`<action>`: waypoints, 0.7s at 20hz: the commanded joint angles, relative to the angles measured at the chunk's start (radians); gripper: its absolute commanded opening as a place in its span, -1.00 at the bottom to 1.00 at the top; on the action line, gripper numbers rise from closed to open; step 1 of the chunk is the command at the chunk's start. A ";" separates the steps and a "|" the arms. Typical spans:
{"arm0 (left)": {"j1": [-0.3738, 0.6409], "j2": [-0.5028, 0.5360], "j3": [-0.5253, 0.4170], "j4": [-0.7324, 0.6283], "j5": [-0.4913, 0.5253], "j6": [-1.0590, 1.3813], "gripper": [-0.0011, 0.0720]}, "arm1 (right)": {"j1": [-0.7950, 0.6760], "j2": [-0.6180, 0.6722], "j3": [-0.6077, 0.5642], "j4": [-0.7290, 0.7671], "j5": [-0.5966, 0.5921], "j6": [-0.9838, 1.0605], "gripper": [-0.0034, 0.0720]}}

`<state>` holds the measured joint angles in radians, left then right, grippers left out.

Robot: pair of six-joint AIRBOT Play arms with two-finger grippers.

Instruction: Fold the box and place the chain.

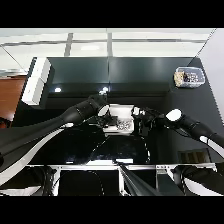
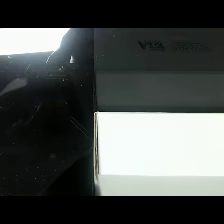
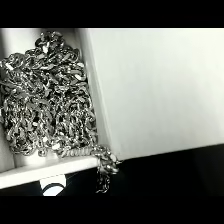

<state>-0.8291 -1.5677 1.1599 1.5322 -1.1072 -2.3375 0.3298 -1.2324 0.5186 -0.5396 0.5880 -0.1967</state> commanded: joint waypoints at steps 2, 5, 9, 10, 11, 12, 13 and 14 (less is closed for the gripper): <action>0.000 0.000 0.000 0.000 -0.002 0.000 -0.90 | -0.028 0.066 0.001 -0.039 -0.002 0.178 -0.87; 0.000 0.000 0.000 0.000 -0.002 0.000 -0.90 | -0.092 0.204 0.003 -0.184 0.021 0.409 -0.87; 0.000 0.000 0.000 0.000 -0.002 0.000 -0.90 | -0.127 0.393 0.006 -0.124 0.135 0.651 -0.87; 0.000 0.000 0.000 0.000 -0.002 0.000 -0.90 | -0.126 0.413 0.006 -0.015 0.174 0.668 -0.87; 0.000 0.000 0.000 0.000 -0.002 0.000 -0.90 | -0.126 0.415 0.006 0.130 0.220 0.671 -0.87; 0.000 0.000 0.000 0.000 -0.002 0.000 -0.90 | -0.121 0.414 0.005 0.237 0.238 0.672 -0.87; 0.000 0.000 0.000 0.000 -0.002 0.000 -0.90 | -0.104 0.413 0.005 0.310 0.237 0.672 -0.87; 0.000 0.000 0.000 0.000 -0.002 0.000 -0.90 | -0.081 0.410 0.005 0.349 0.221 0.672 -0.87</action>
